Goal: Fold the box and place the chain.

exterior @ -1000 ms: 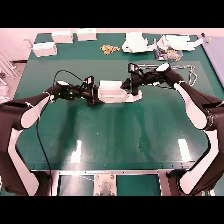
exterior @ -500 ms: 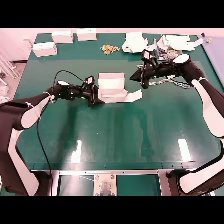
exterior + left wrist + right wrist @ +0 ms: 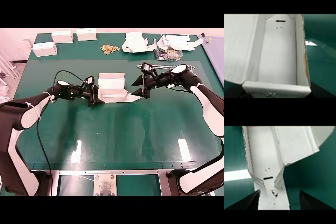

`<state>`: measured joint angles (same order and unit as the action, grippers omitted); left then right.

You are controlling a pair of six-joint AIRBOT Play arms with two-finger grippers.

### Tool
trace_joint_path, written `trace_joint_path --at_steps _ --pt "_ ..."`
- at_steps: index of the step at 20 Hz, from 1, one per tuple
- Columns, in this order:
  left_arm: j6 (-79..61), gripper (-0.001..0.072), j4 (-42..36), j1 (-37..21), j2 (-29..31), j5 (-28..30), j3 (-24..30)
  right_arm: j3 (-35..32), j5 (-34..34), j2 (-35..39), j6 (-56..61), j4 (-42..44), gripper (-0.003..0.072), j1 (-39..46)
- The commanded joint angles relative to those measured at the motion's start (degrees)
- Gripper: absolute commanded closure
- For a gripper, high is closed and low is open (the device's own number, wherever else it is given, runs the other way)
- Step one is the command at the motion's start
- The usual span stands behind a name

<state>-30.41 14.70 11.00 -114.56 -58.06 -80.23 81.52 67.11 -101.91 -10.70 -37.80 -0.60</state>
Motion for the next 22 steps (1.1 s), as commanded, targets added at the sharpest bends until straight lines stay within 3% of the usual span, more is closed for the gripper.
trace_joint_path --at_steps 1,7,8,9,10,17,22 --pt "0.0 0.042 0.0 0.0 0.0 0.0 0.0 -0.6 -1.1 -1.2 -0.7 0.9 0.0112 -0.9" --pt "0.0 0.042 0.0 0.0 0.0 0.1 0.0 -0.6 -1.1 -3.3 -0.9 1.5 0.0116 -2.2" --pt "0.0 0.042 0.0 0.0 0.0 0.1 0.0 -0.6 -1.1 -3.5 -0.9 2.3 0.017 -2.2" --pt "0.0 0.0419 0.0 0.0 0.0 0.1 0.0 -0.6 -1.1 -3.7 -1.0 2.7 0.0287 -2.3" --pt "0.0 0.0419 0.0 0.0 0.0 0.1 0.0 -0.6 -1.1 -3.9 -1.9 2.9 0.0358 -2.5" --pt "0.0 0.042 0.0 0.0 0.0 0.1 0.0 -0.6 -1.3 -5.5 -5.5 10.0 0.0418 -4.9" --pt "0.0 0.042 0.0 0.0 0.0 0.0 0.0 -0.6 -2.2 -6.7 -6.3 10.8 0.0412 -6.3"
